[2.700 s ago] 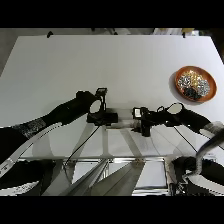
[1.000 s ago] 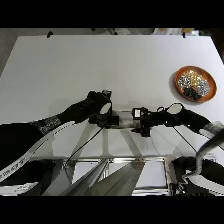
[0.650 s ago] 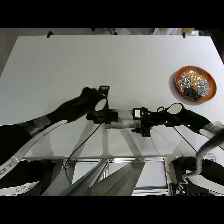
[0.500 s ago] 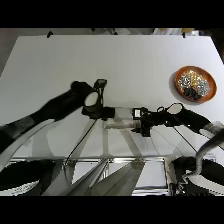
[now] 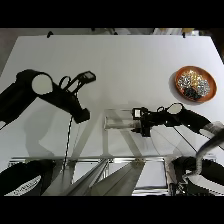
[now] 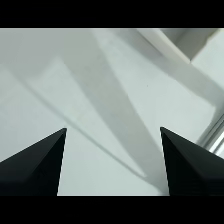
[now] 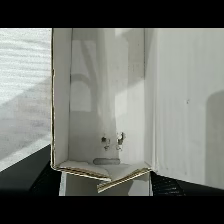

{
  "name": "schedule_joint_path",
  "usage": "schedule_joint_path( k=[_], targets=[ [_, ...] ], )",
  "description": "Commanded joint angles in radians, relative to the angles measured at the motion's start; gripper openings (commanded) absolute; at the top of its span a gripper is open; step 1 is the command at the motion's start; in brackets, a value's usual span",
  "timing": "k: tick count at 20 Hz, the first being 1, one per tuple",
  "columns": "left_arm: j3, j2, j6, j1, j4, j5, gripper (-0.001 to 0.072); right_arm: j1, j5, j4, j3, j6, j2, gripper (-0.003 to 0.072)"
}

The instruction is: Fold the box and place the chain.

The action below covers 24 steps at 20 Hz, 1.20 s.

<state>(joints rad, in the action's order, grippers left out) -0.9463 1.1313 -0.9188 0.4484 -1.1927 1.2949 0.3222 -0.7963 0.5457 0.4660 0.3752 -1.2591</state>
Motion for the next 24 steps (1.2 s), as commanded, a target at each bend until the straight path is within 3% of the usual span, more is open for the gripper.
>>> schedule_joint_path(
  k=[1,5,8,10,24],
  targets=[
    [0.171,0.008,0.823,-0.106,0.278,-0.136,0.0643,0.0,0.0,0.0,0.001,0.0,0.001,0.0315],
    [0.257,0.16,1.221,-0.097,0.509,-0.254,0.0641,0.0,0.0,0.0,0.001,0.0,0.001,0.0315],
    [0.257,0.267,1.245,-0.059,0.571,-0.328,0.0644,0.0,0.0,0.0,0.001,0.0,0.001,0.0315],
    [0.257,0.308,1.245,-0.033,0.579,-0.368,0.0696,0.0,0.0,0.0,0.001,0.0,0.001,0.0315],
    [0.257,0.324,1.229,0.034,0.643,-0.386,0.0708,0.0,0.0,0.0,0.001,0.0,0.001,0.0315]
  ],
)
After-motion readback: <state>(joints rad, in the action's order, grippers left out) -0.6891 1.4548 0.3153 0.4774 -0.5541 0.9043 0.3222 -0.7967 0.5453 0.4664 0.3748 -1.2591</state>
